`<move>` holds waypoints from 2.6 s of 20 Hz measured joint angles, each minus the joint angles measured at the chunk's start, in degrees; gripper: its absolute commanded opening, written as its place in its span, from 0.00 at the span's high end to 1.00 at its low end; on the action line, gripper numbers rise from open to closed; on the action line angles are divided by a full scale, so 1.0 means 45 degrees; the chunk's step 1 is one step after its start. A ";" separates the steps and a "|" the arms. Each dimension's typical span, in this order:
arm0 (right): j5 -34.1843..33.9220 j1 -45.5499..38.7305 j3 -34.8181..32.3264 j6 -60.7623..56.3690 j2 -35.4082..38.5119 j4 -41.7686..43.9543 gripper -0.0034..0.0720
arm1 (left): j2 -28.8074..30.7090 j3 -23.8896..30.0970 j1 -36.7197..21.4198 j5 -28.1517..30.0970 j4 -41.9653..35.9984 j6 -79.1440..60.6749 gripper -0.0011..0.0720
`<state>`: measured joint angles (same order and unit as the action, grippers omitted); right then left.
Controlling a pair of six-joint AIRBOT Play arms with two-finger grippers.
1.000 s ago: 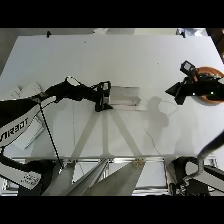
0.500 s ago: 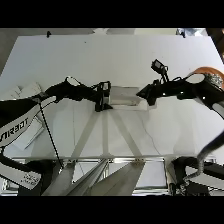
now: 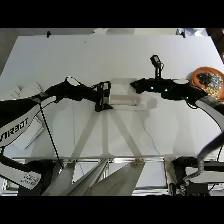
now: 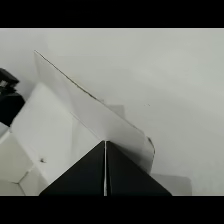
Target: Fold the box and place the chain.
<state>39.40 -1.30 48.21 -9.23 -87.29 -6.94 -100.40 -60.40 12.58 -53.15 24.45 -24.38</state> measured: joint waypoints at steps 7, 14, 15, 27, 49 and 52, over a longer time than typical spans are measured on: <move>0.0277 0.0024 0.0058 -0.1593 -0.0083 -0.1195 0.94 | 0.0000 0.0000 0.0000 -0.0019 0.0005 -0.0010 0.96; 0.1316 -0.0384 0.0806 -0.1064 0.2157 -0.2691 0.58 | 0.0000 0.0000 0.0000 -0.0010 0.0005 -0.0010 0.96; 0.1515 -0.0520 0.0855 -0.1005 0.2555 -0.3347 0.57 | 0.0000 0.0000 0.0000 -0.0010 0.0005 -0.0010 0.96; 0.4148 -0.0889 0.0957 0.0442 0.3240 -1.1623 0.31 | 0.0000 0.0000 0.0000 -0.0010 0.0000 -0.0005 0.96; 0.3206 0.1025 0.0957 0.2832 0.1501 -1.0992 0.76 | 0.0000 0.0000 0.0000 -0.0010 0.0000 -0.0010 0.96; 0.3036 0.1030 0.0957 0.2832 0.1496 -1.0530 0.73 | 0.0000 0.0000 0.0000 -0.0010 0.0000 0.0000 0.96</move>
<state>53.06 3.33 52.51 3.51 -80.55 -54.33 -100.40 -60.40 12.58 -53.19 24.45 -24.38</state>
